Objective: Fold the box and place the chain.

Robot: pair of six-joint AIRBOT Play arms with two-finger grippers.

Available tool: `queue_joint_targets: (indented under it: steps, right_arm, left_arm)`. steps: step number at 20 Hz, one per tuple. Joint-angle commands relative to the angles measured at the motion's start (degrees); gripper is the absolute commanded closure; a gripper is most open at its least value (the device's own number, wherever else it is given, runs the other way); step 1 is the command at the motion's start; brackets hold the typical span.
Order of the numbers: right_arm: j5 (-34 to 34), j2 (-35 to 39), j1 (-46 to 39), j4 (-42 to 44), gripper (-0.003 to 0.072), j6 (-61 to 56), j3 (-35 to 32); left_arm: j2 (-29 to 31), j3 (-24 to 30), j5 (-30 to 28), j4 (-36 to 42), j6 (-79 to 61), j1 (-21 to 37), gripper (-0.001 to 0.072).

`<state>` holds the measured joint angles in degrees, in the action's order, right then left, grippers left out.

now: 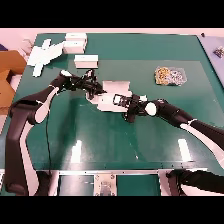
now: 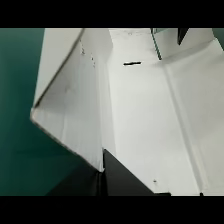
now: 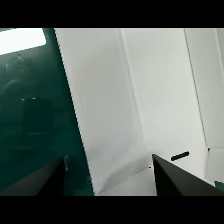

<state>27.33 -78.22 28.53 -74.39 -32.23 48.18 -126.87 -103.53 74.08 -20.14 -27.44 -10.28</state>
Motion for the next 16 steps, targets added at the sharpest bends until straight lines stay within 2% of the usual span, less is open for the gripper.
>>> queue_joint_targets:
  steps: [1,7,16]
  right_arm:
    - [-3.08,-0.70,0.04,-2.36,0.0079,1.62,-0.04]
    - [-9.62,-0.66,-0.09,-2.82,0.0079,1.60,-0.02]
    - [-12.96,-0.63,-2.01,-4.70,0.0079,1.33,0.22]
  left_arm:
    - [0.00,0.02,0.00,-0.02,0.00,0.04,0.0691]
    - [0.00,0.02,0.02,-0.02,0.00,0.04,0.0691]
    - [0.02,0.02,0.02,-0.02,0.00,0.04,0.0690]
